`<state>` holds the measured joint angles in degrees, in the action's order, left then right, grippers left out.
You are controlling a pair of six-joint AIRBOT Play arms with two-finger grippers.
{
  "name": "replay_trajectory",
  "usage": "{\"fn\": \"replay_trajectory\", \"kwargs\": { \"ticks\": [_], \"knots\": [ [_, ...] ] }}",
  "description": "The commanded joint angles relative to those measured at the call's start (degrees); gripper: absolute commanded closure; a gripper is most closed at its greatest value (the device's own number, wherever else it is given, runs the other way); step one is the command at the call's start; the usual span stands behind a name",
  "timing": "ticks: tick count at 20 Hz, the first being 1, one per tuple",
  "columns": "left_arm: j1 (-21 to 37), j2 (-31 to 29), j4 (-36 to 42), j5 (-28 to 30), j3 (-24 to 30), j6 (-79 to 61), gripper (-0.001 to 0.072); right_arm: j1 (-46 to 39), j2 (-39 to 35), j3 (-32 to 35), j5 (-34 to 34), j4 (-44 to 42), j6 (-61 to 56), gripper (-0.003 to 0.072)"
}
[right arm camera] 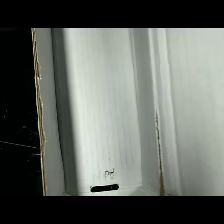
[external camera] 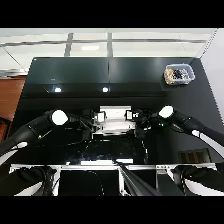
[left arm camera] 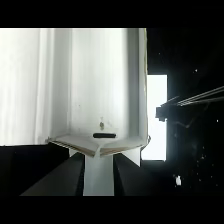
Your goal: Fold the box and place the chain.
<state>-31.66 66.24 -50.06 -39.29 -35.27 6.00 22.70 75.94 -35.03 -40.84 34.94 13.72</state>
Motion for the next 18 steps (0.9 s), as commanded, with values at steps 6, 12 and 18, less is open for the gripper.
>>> {"fn": "replay_trajectory", "kwargs": {
  "ticks": [6, 12, 18],
  "knots": [
    [-1.38, 2.34, 11.06, 3.67, -0.02, -1.81, 0.0491, 0.04, 0.02, -0.02, 0.02, 0.0, 0.0, 0.0508],
    [-2.05, 4.68, 13.46, 4.37, -0.33, -1.62, 0.0491, 0.04, 0.02, -0.02, 0.0, 0.0, 0.0, 0.0508],
    [-2.21, 4.68, 13.44, 3.17, -0.33, -0.46, 0.0353, 0.04, 0.02, -0.02, 0.0, 0.0, 0.0, 0.0508]
  ]
}}
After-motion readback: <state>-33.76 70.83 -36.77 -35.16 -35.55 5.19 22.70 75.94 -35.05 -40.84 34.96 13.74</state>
